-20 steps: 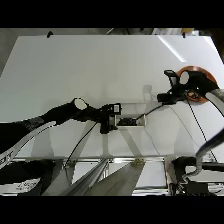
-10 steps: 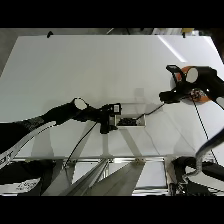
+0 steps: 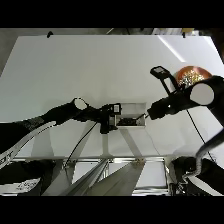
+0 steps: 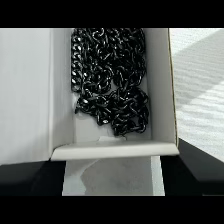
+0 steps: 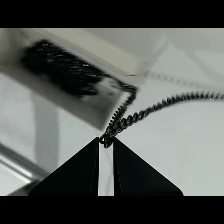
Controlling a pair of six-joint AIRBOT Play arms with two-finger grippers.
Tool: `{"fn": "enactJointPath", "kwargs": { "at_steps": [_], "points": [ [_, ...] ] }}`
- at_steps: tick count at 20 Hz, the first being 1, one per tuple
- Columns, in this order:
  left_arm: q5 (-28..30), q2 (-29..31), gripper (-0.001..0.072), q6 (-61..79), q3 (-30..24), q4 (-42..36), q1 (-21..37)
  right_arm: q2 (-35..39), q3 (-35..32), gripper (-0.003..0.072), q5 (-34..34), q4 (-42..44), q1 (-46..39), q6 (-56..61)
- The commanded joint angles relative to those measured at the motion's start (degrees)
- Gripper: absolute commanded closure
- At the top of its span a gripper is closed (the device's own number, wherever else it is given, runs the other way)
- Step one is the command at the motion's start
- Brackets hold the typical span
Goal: Fold the box and place the chain.
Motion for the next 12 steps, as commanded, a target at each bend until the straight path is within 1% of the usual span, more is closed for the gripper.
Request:
{"fn": "enactJointPath", "kwargs": {
  "at_steps": [1,3,6,10,12],
  "points": [
    [0.00,0.02,0.0454,0.02,-0.02,0.02,0.00,3.04,-0.55,0.0675,-4.50,3.21,7.98,0.79],
    [0.00,0.04,0.0454,0.02,-0.02,0.02,0.00,2.93,-0.59,0.0674,-8.15,3.19,10.73,2.54],
    [0.00,0.04,0.0454,0.02,-0.02,0.02,0.00,2.10,-0.61,0.0674,-11.76,3.17,13.35,2.51],
    [0.00,0.02,0.0454,0.02,-0.02,0.02,0.00,-0.70,-0.72,0.0674,-15.21,3.15,13.79,2.51],
    [0.00,0.04,0.0454,0.02,-0.02,0.02,0.00,-3.04,-0.72,0.0674,-15.85,3.17,13.79,2.51]
  ]
}}
